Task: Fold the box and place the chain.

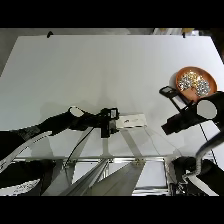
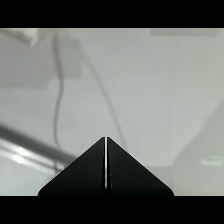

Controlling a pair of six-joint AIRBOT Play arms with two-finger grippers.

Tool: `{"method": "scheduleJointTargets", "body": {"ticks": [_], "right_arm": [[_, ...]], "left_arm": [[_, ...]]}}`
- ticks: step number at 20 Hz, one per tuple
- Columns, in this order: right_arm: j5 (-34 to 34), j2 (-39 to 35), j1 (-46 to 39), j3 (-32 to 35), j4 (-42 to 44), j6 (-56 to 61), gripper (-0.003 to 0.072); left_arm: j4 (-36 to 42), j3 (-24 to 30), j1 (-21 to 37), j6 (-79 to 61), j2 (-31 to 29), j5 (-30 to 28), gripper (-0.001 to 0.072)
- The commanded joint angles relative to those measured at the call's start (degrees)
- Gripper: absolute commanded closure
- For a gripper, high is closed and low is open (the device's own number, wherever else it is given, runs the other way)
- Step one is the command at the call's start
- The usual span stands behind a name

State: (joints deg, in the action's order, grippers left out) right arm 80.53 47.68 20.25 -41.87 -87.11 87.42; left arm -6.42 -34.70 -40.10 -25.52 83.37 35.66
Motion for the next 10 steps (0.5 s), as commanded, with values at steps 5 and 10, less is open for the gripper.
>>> {"method": "scheduleJointTargets", "body": {"ticks": [5, 10], "right_arm": [[-6.0, 0.0, 0.0, 0.0, -0.7, 20.6, 0.0670], [-6.1, 0.0, 0.0, 0.0, -0.7, 20.6, 0.0670]], "left_arm": [[0.0, 0.0, 0.0, 0.0, 0.0, 0.2, 0.0340], [0.0, 0.0, 0.0, 0.0, 0.0, 0.2, 0.0340]]}}
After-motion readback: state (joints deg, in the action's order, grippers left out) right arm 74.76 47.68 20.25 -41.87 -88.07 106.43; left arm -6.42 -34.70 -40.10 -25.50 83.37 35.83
